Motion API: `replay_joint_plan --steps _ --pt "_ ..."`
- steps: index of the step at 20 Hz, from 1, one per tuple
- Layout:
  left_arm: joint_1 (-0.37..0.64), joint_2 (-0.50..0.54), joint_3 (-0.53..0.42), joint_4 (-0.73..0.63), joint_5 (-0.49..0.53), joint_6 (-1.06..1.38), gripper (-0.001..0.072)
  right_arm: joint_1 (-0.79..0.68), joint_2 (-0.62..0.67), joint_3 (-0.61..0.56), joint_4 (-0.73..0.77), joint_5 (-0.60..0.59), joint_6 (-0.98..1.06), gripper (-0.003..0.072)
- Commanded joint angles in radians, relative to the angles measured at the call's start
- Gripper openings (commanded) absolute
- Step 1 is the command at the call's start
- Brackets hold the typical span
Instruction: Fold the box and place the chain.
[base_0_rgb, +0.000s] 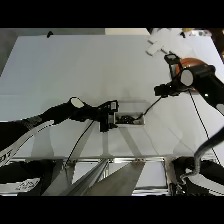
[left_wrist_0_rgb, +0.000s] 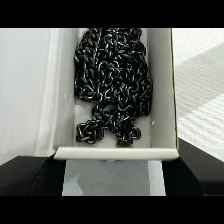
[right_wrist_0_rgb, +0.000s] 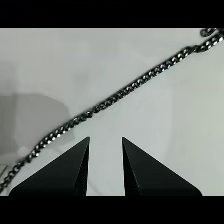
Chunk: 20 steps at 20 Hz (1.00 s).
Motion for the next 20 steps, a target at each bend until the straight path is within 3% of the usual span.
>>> replay_joint_plan --steps 1,17,19,20 --pt "0.0 0.0 0.0 0.0 0.0 0.0 0.0229 -0.006 -0.092 0.0 -0.002 -0.026 -0.019 0.0216" --pt "0.0 0.0 0.0 0.0 0.0 0.0 0.0229 -0.005 -0.233 0.0 0.014 -0.069 -0.018 0.0212" --pt "0.0 0.0 0.0 0.0 0.0 0.0 0.0229 -0.005 -0.237 0.0 0.014 -0.069 -0.018 0.0142" --pt "0.0 0.0 0.0 0.0 0.0 0.0 0.0229 -0.005 -0.24 0.0 0.014 -0.069 -0.018 0.0142"
